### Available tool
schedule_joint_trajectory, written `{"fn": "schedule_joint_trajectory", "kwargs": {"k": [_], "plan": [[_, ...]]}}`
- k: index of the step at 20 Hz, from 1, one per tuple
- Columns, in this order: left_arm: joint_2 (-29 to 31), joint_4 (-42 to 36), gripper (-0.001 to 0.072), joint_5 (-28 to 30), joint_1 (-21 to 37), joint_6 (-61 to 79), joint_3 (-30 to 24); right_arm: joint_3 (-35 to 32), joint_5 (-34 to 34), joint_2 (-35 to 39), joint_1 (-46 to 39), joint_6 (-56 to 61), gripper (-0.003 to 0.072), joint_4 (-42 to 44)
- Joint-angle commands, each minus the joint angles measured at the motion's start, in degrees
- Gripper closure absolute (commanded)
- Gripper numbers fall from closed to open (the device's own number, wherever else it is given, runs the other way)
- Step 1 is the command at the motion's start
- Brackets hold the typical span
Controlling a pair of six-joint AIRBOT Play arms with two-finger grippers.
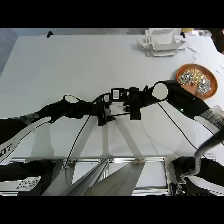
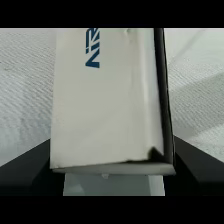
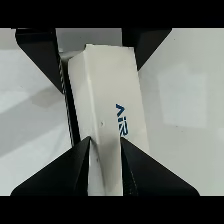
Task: Fold the box and place the chain.
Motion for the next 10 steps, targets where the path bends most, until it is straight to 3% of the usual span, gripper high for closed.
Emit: {"fn": "schedule_joint_trajectory", "kwargs": {"k": [1, 2, 5, 10], "plan": [[0.04, 0.17, 0.0457, -0.31, 0.00, 0.11, 0.02, -0.33, -1.14, -0.28, -0.04, 0.20, 0.0509, -0.11], [0.04, 0.17, 0.0457, -0.31, 0.00, 0.11, 0.02, -0.33, 0.35, -0.28, -0.04, 0.17, 0.0504, -0.13], [0.04, 0.17, 0.0457, -0.28, 0.00, 0.11, 0.02, -0.35, 4.35, -0.28, -0.04, 0.15, 0.0383, 0.09], [0.04, 0.17, 0.0457, -0.31, -0.02, 0.11, 0.02, -0.35, 6.08, -0.15, -0.02, 0.20, 0.0340, 0.72]]}}
